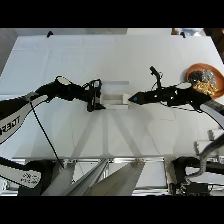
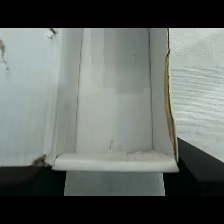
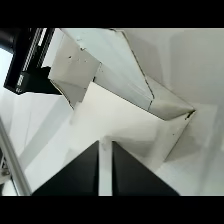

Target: Fold the box and place the chain.

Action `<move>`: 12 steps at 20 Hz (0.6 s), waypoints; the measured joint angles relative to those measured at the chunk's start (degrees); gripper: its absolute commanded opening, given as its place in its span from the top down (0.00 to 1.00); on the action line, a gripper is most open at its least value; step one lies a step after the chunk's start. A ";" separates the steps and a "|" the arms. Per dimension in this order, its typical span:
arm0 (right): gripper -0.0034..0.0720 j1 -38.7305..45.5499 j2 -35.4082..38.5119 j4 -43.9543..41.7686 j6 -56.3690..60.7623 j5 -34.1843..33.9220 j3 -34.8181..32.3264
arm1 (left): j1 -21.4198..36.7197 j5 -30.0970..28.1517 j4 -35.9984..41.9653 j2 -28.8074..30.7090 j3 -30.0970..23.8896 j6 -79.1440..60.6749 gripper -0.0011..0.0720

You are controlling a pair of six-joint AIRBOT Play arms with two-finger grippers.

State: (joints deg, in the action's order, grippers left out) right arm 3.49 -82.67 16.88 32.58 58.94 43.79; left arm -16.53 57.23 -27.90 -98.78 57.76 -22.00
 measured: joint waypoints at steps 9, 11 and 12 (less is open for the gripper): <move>0.95 -0.11 3.43 7.58 1.44 -4.83 0.00 | 0.02 0.00 0.02 0.00 0.00 0.00 0.79; 0.94 -0.09 3.74 10.43 3.32 -6.78 0.00 | 0.00 0.00 0.02 0.00 0.00 0.00 0.79; 0.94 -0.09 3.85 11.69 3.87 -7.61 0.00 | 0.02 0.00 0.02 0.00 0.00 0.00 0.79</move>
